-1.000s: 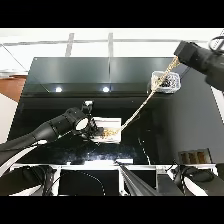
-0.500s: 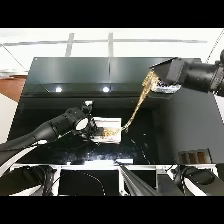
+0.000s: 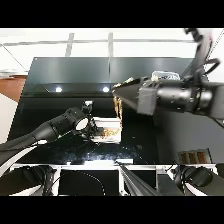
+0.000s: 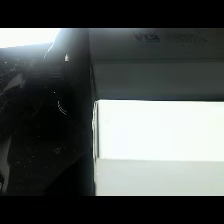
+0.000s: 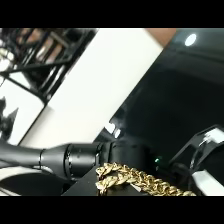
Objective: Fold the box and place the chain.
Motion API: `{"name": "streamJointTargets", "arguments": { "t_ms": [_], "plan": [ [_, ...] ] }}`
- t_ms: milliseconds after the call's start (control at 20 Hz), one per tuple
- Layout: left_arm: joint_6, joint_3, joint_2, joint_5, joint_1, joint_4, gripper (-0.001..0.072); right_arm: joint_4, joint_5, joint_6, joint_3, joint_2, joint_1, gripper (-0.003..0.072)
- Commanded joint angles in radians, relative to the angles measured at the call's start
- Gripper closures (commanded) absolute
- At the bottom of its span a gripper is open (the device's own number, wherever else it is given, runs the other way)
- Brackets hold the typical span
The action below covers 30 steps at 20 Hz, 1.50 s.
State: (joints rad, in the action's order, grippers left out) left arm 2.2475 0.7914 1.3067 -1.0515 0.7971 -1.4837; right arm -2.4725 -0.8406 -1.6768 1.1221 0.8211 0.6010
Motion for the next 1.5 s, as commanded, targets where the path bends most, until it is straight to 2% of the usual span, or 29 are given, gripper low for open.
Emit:
{"name": "streamJointTargets", "arguments": {
  "t_ms": [0, 300, 550, 700, 850, 1100, 1450],
  "plan": [
    [0.0, 0.0, 0.0, 0.003, 0.0, 0.0, 0.0675, 0.054, 0.019, -0.002, 0.001, 0.032, 0.04, 0.0662],
    [0.0, 0.0, 0.0, 0.003, 0.0, -0.005, 0.0675, 0.071, -0.062, 0.005, 0.001, 0.029, -0.064, 0.0662],
    [0.0, 0.0, 0.0, 0.003, 0.0, -0.008, 0.0675, 0.099, -0.227, 0.005, 0.001, 0.017, -0.159, 0.0662],
    [0.0, 0.0, 0.0, 0.004, 0.0, -0.008, 0.0675, 0.09, -0.307, 0.003, 0.001, 0.018, -0.159, 0.0662],
    [0.0, 0.0, 0.0, 0.004, 0.0, -0.013, 0.0675, 0.074, -0.266, 0.003, 0.001, 0.019, -0.11, 0.0662],
    [0.0, 0.0, 0.0, 0.003, 0.0, -0.019, 0.0675, 0.008, -0.096, -0.021, 0.001, 0.061, 0.008, 0.0662],
    [0.0, 0.0, 0.0, 0.003, 0.0, -0.019, 0.0675, 0.119, -0.162, -0.005, -0.043, 0.216, 0.039, 0.066]
  ]
}}
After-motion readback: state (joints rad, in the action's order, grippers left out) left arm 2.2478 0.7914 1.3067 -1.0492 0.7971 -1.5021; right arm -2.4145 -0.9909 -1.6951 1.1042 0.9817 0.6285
